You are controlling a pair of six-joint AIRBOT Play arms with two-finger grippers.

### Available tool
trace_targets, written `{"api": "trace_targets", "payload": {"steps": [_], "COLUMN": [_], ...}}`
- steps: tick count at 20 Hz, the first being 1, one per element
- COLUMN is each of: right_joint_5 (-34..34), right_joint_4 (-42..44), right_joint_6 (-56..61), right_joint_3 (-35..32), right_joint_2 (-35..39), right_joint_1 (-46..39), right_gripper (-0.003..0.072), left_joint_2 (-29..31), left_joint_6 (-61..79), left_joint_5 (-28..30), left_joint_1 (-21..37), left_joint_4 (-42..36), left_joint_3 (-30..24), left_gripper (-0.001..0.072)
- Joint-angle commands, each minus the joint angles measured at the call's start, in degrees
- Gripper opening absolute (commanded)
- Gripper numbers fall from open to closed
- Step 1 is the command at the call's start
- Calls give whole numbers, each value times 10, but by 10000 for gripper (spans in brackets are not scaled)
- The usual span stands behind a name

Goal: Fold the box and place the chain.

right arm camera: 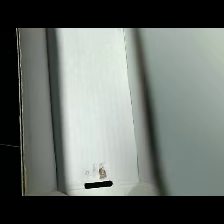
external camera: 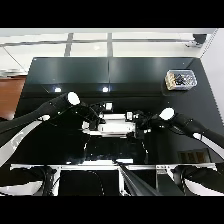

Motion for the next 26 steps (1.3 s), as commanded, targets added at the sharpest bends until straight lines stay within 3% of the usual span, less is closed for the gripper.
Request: {"api": "trace_targets", "payload": {"steps": [1,5,7,10,11,13,14,16,17,18,19,20,21,22,24,26], "right_joint_5": [-2,-2,6,8,8,8,8,8,8,9,9,8,8,8,8,8], "right_joint_4": [-24,-26,-30,-30,-30,-30,-30,-30,-30,-30,-30,-30,-30,-29,-29,-29], "right_joint_6": [14,14,11,9,9,9,9,9,9,9,9,9,9,9,9,9], "right_joint_3": [2,2,2,2,2,2,2,2,2,2,2,2,2,2,2,2], "right_joint_2": [-3,-3,-3,-3,-3,-3,-3,-3,-3,-3,-3,-3,-3,-3,-3,-3], "right_joint_1": [7,8,9,9,9,9,9,9,9,9,9,9,9,9,9,9], "right_gripper": [718,708,429,417,416,416,416,416,341,128,78,78,78,78,79,79], "left_joint_2": [0,0,0,10,21,59,82,136,157,174,180,176,169,160,138,120], "left_joint_6": [0,0,0,-3,-5,-56,-106,-218,-269,-342,-406,-461,-481,-475,-436,-388], "left_joint_5": [0,0,0,-3,-12,-29,-35,-65,-90,-131,-177,-226,-257,-271,-229,-143], "left_joint_1": [0,0,0,0,1,10,17,40,53,67,79,88,92,92,81,73], "left_joint_4": [-1,-1,-1,0,0,12,36,111,141,158,156,137,101,53,-65,-179], "left_joint_3": [0,0,0,0,0,0,0,0,0,0,0,-4,-13,-28,-62,-72], "left_gripper": [22,23,22,32,152,557,710,715,713,688,684,560,188,32,24,24]}}
